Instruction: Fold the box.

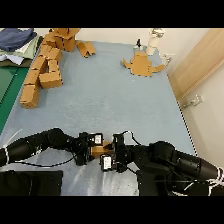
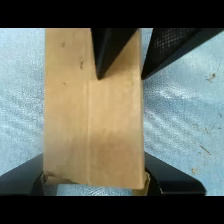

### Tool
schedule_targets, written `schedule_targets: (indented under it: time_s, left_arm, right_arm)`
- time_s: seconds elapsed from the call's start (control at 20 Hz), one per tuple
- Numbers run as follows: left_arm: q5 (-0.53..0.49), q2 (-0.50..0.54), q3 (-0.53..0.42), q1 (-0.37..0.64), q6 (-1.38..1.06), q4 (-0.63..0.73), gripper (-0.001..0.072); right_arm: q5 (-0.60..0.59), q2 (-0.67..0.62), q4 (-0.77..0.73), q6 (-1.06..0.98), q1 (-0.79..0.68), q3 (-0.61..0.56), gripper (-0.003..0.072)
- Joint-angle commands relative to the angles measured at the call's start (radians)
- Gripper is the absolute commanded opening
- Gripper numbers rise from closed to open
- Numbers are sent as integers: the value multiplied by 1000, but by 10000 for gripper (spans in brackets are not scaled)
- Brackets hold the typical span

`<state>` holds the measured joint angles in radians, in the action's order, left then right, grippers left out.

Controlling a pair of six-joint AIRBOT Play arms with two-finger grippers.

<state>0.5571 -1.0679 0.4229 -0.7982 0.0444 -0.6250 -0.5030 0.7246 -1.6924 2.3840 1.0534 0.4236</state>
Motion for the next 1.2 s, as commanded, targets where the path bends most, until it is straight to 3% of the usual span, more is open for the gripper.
schedule_targets:
  time_s: [0.0,0.95,1.15]
  left_arm:
    - [0,1,0,0,-3,-2,518]
    - [0,1,0,0,-3,-2,518]
    - [0,1,0,0,-3,-2,518]
  right_arm:
    - [-4,-24,28,-23,2,1,220]
    - [-73,-2,-21,-26,57,1,225]
    - [-74,-111,-21,-251,56,1,231]
